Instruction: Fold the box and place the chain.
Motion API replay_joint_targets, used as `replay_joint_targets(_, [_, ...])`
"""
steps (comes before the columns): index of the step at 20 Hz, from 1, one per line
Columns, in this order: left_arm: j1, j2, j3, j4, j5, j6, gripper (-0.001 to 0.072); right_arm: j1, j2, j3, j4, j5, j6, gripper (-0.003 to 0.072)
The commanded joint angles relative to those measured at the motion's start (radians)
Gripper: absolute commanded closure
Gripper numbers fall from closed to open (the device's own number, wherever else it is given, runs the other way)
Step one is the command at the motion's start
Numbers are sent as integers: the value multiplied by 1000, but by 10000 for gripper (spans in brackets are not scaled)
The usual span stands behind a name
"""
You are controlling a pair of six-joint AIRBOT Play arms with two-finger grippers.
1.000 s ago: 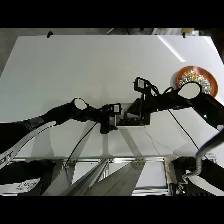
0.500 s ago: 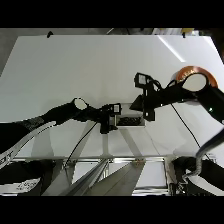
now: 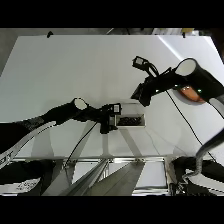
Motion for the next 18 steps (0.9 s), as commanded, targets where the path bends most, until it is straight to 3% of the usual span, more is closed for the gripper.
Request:
replay_joint_targets(1, [0,0,0,0,0,0,454,14,-48,0,-39,53,39,674])
replay_joint_targets(3, [0,0,0,0,0,0,454,14,-31,-16,-37,79,21,670])
replay_joint_targets(5, [0,0,0,0,0,0,454,14,4,-62,-10,77,-51,571])
replay_joint_targets(7, [0,1,0,0,0,0,454,14,39,-107,36,77,-115,550])
replay_joint_targets(8, [0,1,0,0,0,0,454,15,60,-129,54,73,-139,500])
replay_joint_targets(12, [0,1,0,0,0,0,454,46,120,-190,54,54,-207,484])
replay_joint_targets(14, [0,0,0,0,0,0,454,71,121,-201,48,45,-217,414])
replay_joint_targets(18, [0,0,0,0,0,0,454,105,121,-202,-5,42,-218,400])
